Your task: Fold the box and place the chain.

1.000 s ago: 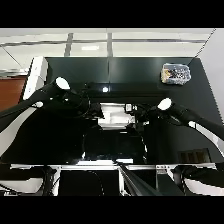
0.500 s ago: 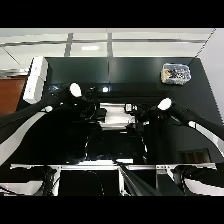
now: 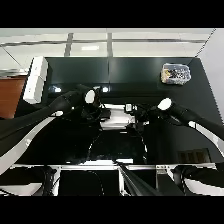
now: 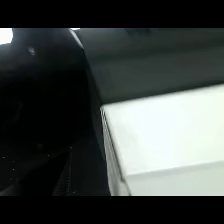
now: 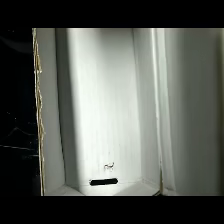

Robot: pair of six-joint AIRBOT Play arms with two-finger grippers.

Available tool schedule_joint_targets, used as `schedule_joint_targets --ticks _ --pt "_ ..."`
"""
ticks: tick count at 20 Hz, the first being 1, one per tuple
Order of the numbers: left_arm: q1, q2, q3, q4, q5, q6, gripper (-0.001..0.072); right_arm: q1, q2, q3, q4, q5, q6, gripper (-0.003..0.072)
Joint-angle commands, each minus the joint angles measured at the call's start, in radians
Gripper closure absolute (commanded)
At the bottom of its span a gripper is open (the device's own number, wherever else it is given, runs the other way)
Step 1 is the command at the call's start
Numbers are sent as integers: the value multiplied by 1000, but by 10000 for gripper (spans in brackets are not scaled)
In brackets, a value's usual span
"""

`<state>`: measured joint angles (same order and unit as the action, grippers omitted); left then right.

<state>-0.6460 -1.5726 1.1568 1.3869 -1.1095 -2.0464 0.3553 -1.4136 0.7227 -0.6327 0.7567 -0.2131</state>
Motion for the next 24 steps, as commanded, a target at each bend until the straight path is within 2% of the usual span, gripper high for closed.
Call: schedule_joint_targets --ticks 1,6,8,9,13,14,15,16,18,22,23,24 --pt "-28 -3 32 50 0 -109 313 0 0 0 0 0 0 481" --pt "-39 -10 46 45 -33 -109 318 0 0 0 0 1 0 481" --pt "-42 -12 46 45 -34 -139 368 0 0 0 0 1 0 481" --pt "-49 -13 46 47 -29 -139 439 0 0 0 0 0 0 481" --pt "-60 -35 46 43 -28 -159 447 0 0 0 0 0 0 482" --pt "-63 -39 46 45 -28 -161 495 0 0 0 0 0 0 482" --pt "-65 -39 46 55 -27 -161 596 0 0 0 0 0 0 482" --pt "-67 -39 48 57 -27 -161 608 0 0 0 0 0 0 482" --pt "-66 -40 56 56 -32 -159 686 0 0 0 0 0 0 481" --pt "-66 -40 71 61 -44 -159 685 0 0 0 0 0 0 482" --pt "-65 -40 74 60 -47 -159 608 0 0 0 0 1 0 482" --pt "-65 -40 79 60 -52 -159 390 0 0 0 0 0 0 482"
